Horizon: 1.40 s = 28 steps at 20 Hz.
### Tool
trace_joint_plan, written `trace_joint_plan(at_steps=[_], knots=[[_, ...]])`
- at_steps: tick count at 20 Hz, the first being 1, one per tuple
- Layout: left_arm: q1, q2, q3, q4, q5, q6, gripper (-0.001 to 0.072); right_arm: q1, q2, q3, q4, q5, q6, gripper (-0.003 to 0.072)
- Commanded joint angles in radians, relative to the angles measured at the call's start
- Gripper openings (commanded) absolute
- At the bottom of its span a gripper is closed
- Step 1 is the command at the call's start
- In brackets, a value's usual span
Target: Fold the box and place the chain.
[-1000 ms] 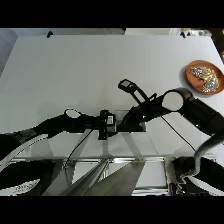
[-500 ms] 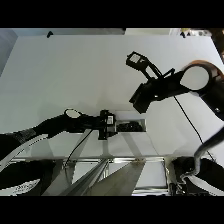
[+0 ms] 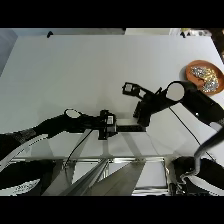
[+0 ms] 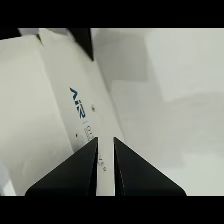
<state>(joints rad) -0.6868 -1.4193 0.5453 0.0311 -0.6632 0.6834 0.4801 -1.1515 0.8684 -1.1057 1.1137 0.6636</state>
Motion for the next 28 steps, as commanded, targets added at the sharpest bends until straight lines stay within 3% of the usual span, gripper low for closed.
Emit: trace_joint_plan(at_steps=[1, 7, 10, 17, 23, 24, 25, 28], knots=[[0.001, 0.0, 0.0, 0.0, 0.0, 0.0, 0.0135, 0.038, 0.017, -0.038, 0.018, 0.008, -0.045, 0.01], [0.001, 0.0, 0.0, 0.0, 0.0, 0.0, 0.0135, 0.124, 0.114, -0.073, 0.016, -0.026, -0.101, 0.0124], [0.001, 0.0, 0.0, 0.0, 0.0, 0.0, 0.0135, 0.132, 0.124, -0.102, 0.01, -0.079, -0.123, 0.0208], [0.001, 0.0, 0.0, 0.0, 0.0, 0.0, 0.0135, 0.132, 0.124, -0.118, -0.06, -0.101, -0.142, 0.0207], [0.001, 0.0, 0.0, 0.0, 0.0, 0.0, 0.0135, 0.132, 0.124, -0.119, -0.061, -0.113, -0.142, 0.0147], [0.001, 0.0, 0.0, 0.0, 0.0, 0.0, 0.0135, 0.132, 0.124, -0.119, -0.061, -0.113, -0.142, 0.0083], [0.001, 0.001, 0.0, 0.0, 0.0, 0.0, 0.0135, 0.132, 0.124, -0.119, -0.061, -0.113, -0.142, 0.0064], [0.001, 0.0, 0.0, 0.0, 0.0, 0.0, 0.0135, 0.132, 0.124, -0.121, -0.061, -0.118, -0.141, 0.0054]])
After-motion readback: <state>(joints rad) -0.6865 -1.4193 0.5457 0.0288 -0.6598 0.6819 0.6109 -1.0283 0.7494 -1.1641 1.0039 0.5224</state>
